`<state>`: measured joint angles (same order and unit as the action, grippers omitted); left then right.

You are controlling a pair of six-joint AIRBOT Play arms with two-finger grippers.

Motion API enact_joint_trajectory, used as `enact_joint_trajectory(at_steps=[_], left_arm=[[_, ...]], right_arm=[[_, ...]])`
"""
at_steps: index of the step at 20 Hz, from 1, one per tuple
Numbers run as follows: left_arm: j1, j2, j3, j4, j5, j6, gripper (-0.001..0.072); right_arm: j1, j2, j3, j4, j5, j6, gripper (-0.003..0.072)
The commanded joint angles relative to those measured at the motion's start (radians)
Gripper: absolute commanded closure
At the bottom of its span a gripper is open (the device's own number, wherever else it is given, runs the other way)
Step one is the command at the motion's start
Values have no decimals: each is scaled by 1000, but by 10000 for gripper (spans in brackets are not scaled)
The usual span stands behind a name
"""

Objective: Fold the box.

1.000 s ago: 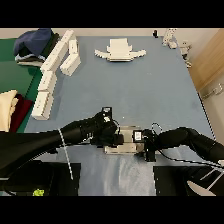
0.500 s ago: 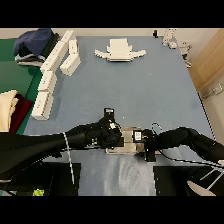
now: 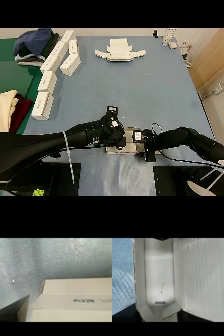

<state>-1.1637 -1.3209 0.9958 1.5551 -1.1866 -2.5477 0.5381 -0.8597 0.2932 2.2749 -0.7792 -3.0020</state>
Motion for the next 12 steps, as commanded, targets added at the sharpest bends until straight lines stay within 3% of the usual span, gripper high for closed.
enact_joint_trajectory(at_steps=[1, 4, 5, 7, 10, 12], left_arm=[[-2, 1, 82, -2, -167, 89, 53], [-3, 27, 160, -2, -330, 191, 75], [-3, 50, 175, -2, -366, 222, 225], [-3, 108, 178, -3, -414, 301, 691], [2, 166, 177, 6, -481, 441, 697], [19, 177, 176, 39, -469, 535, 697]], right_arm=[[0, 1, 1, -2, 0, 0, 117], [0, 1, 1, -2, 0, 0, 117], [0, 1, 1, -2, 0, 0, 117], [0, 1, 1, -2, 1, 0, 117], [0, 1, 1, -6, 0, 0, 117], [0, 1, 1, -9, 1, 0, 117]])
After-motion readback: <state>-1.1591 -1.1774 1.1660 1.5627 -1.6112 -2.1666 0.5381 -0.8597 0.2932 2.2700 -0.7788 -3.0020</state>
